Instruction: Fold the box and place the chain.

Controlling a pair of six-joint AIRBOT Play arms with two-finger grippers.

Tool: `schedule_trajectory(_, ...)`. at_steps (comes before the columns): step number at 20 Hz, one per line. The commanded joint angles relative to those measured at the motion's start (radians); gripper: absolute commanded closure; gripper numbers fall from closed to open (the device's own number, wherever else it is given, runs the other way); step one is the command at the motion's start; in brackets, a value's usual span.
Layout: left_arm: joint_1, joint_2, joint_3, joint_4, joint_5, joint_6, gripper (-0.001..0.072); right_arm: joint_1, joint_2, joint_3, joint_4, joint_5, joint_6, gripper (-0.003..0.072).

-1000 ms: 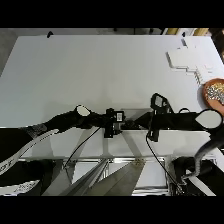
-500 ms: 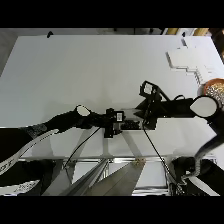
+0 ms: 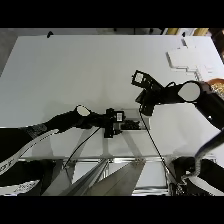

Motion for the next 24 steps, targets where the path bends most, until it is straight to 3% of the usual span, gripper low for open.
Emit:
schedule_trajectory(1,0.0,0.001,0.0,0.0,0.0,0.0,0.0397,0.037,-0.034,-0.002,-0.049,0.011,-0.005,0.062)
schedule_trajectory(3,0.0,0.001,0.0,0.0,0.0,0.0,0.0397,0.074,-0.016,-0.003,-0.086,0.021,-0.005,0.0615)
schedule_trajectory(5,0.0,0.001,0.0,0.0,0.0,0.0,0.0397,0.113,0.016,-0.005,-0.105,0.087,-0.005,0.0511)
schedule_trajectory(7,0.0,0.001,0.0,0.0,0.0,0.0,0.0397,0.145,0.06,-0.032,-0.106,0.135,-0.008,0.0507)
schedule_trajectory(11,0.0,0.001,0.0,0.0,0.0,0.0,0.0397,0.163,0.144,-0.143,-0.117,0.127,-0.035,0.0501)
schedule_trajectory(16,0.0,0.001,0.0,0.0,0.0,0.0,0.0397,0.163,0.163,-0.211,-0.115,0.11,-0.035,0.0396)
schedule_trajectory(24,0.0,0.001,0.0,0.0,0.0,0.0,0.0397,0.209,0.208,-0.235,-0.088,0.073,-0.035,0.0389)
